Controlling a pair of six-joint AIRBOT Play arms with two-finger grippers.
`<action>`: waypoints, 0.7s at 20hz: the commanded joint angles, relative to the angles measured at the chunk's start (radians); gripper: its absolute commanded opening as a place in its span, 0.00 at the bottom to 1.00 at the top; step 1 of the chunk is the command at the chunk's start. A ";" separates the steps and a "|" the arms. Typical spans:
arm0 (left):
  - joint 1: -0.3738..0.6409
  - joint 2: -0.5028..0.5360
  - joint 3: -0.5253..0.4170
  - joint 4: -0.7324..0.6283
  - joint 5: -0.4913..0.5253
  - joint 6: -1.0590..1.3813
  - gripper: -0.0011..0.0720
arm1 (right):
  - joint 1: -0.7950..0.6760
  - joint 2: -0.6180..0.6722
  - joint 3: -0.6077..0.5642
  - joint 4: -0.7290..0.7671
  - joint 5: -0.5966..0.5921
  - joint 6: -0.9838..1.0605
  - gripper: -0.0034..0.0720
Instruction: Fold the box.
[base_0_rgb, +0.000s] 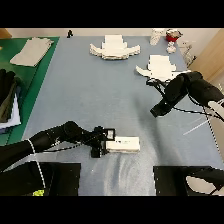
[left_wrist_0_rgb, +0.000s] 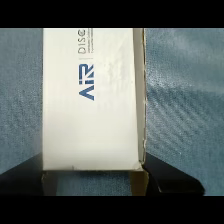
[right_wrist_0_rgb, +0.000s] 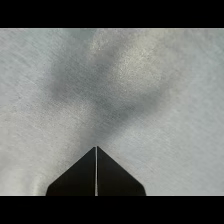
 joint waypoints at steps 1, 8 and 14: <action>-0.001 0.001 0.000 0.000 0.000 0.000 0.51 | -0.005 -0.020 0.010 0.002 -0.013 -0.003 0.05; 0.072 0.050 0.039 0.028 0.001 -0.217 0.51 | -0.005 -0.020 0.010 0.002 -0.014 -0.003 0.05; 0.579 0.148 0.176 0.332 0.119 -0.694 0.51 | -0.005 -0.020 0.010 0.002 -0.014 -0.003 0.05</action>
